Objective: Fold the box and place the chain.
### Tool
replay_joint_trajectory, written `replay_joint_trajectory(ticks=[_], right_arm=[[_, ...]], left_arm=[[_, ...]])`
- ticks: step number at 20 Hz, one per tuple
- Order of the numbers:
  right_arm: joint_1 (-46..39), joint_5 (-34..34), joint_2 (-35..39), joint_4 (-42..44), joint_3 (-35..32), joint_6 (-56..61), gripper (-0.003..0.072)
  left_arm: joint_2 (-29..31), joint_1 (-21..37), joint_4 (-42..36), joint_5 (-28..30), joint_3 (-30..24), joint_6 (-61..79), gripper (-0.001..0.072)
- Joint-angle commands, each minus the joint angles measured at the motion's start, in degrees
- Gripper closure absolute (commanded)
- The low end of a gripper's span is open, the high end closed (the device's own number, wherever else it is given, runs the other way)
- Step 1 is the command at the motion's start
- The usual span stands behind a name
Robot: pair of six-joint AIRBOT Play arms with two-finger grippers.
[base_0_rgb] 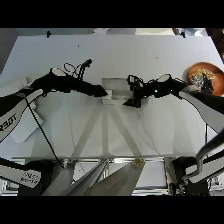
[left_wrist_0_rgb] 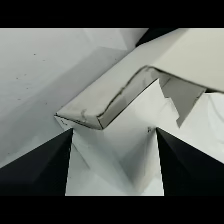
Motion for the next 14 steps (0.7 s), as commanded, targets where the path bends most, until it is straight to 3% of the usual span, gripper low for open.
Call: replay_joint_trajectory(ticks=[1,6,14], right_arm=[[0.0,0.0,0.0,0.0,0.0,0.0,0.0167],[0.0,0.0,0.0,0.0,0.0,0.0,0.0167],[0.0,0.0,0.0,0.0,0.0,0.0,0.0167]], left_arm=[[0.1,-0.8,0.8,3.2,0.0,-0.6,0.0143],[0.2,-3.4,4.9,7.9,0.2,-6.9,0.0144],[2.5,-8.1,25.2,9.2,3.9,-23.3,0.0144]])
